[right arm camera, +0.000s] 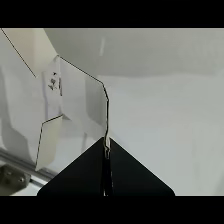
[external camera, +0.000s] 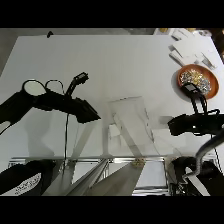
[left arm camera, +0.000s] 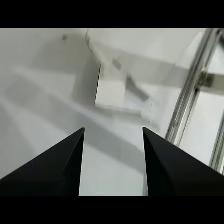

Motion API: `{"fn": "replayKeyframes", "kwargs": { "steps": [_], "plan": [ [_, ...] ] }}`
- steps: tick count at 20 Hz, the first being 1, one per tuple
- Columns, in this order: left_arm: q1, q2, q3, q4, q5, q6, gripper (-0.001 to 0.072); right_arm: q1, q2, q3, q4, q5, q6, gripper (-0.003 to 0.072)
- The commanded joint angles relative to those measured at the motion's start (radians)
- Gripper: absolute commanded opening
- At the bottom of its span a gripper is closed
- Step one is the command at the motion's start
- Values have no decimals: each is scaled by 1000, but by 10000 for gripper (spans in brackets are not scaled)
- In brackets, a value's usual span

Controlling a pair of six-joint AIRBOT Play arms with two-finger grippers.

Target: Fold the box and place the chain.

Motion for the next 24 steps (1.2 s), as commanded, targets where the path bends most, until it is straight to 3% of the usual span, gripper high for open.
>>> {"fn": "replayKeyframes", "kwargs": {
  "steps": [1,4,6,8,11,18,19,22,24],
  "plan": [
    [1,-189,-10,-237,5,273,417,8,-20,-11,22,-10,-19,13],
    [-14,-335,0,-336,2,380,418,8,-62,-10,49,-2,-22,13],
    [-52,-413,51,-314,2,375,515,8,-81,-10,80,-3,-36,13],
    [-86,-470,116,-300,2,348,516,8,-85,-10,82,-3,-36,13],
    [-105,-514,181,-267,0,303,516,8,-85,-10,82,-2,-36,13],
    [-186,-522,186,-250,-55,351,504,8,-85,-10,81,-12,-36,13],
    [-201,-525,186,-244,-56,351,467,8,-85,-10,81,-15,-36,13],
    [-222,-527,186,-234,-22,351,263,8,-85,-10,81,-23,-36,13],
    [-216,-526,186,-234,18,354,65,8,-85,-10,82,-23,-37,13]
  ]
}}
